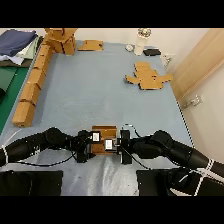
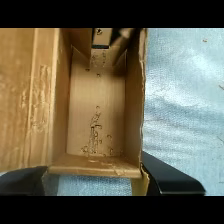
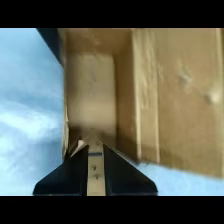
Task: Fold the box.
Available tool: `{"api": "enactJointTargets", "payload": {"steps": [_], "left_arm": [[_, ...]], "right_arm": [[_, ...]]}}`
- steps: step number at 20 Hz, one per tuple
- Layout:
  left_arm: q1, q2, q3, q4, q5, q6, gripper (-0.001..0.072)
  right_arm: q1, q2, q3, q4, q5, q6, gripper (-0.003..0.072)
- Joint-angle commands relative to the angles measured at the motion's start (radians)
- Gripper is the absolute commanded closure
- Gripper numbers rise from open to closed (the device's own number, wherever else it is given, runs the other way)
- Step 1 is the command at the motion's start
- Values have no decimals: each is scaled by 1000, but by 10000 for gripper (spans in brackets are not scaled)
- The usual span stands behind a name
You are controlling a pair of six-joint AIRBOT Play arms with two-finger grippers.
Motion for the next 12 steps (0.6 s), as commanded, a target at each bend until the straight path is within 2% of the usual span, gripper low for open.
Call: {"api": "enactJointTargets", "payload": {"steps": [1,6,7,9,12], "left_arm": [[0,0,0,0,0,-1,240],[0,0,0,0,0,-1,240],[0,0,0,0,0,-1,240],[0,0,0,0,0,-1,240],[0,0,0,0,0,-1,240]], "right_arm": [[6,0,0,-2,-4,-2,545],[6,-1,0,25,12,-2,542],[6,-1,0,40,15,-2,501],[6,-1,-1,67,15,-2,279],[6,-1,-1,71,15,-2,279]]}}
